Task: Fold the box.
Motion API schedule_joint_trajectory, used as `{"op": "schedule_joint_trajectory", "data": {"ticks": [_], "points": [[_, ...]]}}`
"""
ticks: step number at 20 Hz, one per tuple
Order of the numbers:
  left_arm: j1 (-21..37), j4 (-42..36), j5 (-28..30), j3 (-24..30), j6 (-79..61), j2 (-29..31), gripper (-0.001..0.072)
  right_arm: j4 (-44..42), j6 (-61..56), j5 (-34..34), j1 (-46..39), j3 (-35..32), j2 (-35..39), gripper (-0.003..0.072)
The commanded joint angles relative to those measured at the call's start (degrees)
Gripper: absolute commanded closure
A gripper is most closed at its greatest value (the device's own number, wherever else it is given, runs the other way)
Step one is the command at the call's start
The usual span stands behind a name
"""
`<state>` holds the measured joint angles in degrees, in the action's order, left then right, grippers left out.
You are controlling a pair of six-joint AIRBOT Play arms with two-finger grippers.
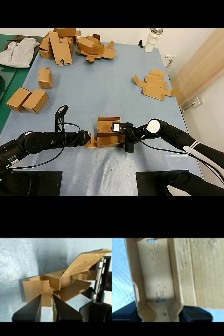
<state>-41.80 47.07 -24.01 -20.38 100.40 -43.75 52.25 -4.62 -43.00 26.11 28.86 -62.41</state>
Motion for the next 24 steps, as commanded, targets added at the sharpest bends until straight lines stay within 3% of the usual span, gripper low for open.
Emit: {"op": "schedule_joint_trajectory", "data": {"ticks": [1,3,4,5,10,19,24], "points": [[0.26,-0.39,-1.07,0.02,-1.62,-0.37,0.0496,-0.02,-0.02,-0.02,0.07,0.04,-0.02,0.0105],[1.64,1.73,-2.82,0.09,-0.28,-0.26,0.0503,-0.02,-0.02,-0.07,0.07,0.04,-0.02,0.0105],[3.21,3.28,-3.96,0.22,2.21,-0.04,0.0633,-0.02,-0.02,-0.07,0.07,0.04,-0.02,0.0105],[5.11,6.1,-5.11,0.22,4.7,0.33,0.0649,-0.02,-0.02,-0.04,0.07,0.04,-0.02,0.0105],[11.52,8.2,-9.64,0.63,10.38,-0.37,0.0648,-0.02,-0.02,-0.02,0.07,0.04,-0.02,0.0105],[11.06,7.45,-10.05,1.29,12.0,-3.56,0.065,-0.02,-0.02,-0.04,0.07,0.04,-0.02,0.0105],[9.4,1.6,-7.78,1.44,10.1,-6.05,0.065,-0.04,-0.02,-0.02,0.07,0.04,-0.02,0.0105]]}}
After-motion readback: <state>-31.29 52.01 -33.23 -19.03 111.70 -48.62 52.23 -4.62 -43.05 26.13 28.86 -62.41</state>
